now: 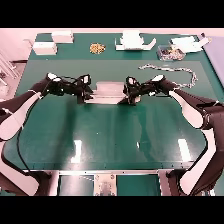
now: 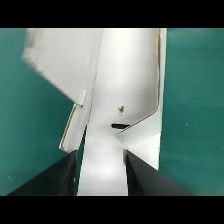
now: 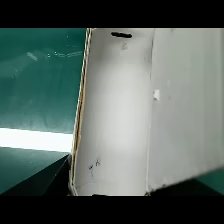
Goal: Fold the box and place the chain.
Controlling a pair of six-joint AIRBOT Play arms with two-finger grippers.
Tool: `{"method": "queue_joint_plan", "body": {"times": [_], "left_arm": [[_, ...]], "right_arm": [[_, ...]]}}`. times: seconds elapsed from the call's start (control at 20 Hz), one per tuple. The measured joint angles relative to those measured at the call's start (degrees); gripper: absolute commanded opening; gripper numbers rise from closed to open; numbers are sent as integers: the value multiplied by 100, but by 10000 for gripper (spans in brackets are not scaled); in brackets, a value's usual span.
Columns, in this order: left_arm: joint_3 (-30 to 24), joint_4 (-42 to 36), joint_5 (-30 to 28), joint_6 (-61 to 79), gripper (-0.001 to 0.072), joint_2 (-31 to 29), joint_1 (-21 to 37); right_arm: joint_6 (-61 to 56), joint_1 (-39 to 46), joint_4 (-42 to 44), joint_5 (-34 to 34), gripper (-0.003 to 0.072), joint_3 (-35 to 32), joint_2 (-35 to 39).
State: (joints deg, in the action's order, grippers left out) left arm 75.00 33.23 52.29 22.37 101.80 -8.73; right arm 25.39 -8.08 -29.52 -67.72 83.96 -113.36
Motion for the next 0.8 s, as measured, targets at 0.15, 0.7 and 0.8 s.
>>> {"method": "queue_joint_plan", "body": {"times": [0.15, 0.7, 0.8], "left_arm": [[0, 63, -85, 24, 352, -2, 0], [0, -28, 9, 22, 375, -20, 42], [0, -63, 92, 24, 349, -11, -2]], "right_arm": [[-7, 0, 4, 4, 520, 0, 0], [-13, 0, 7, 13, 520, 0, 0], [-11, 0, 9, 13, 520, 0, 0]]}}
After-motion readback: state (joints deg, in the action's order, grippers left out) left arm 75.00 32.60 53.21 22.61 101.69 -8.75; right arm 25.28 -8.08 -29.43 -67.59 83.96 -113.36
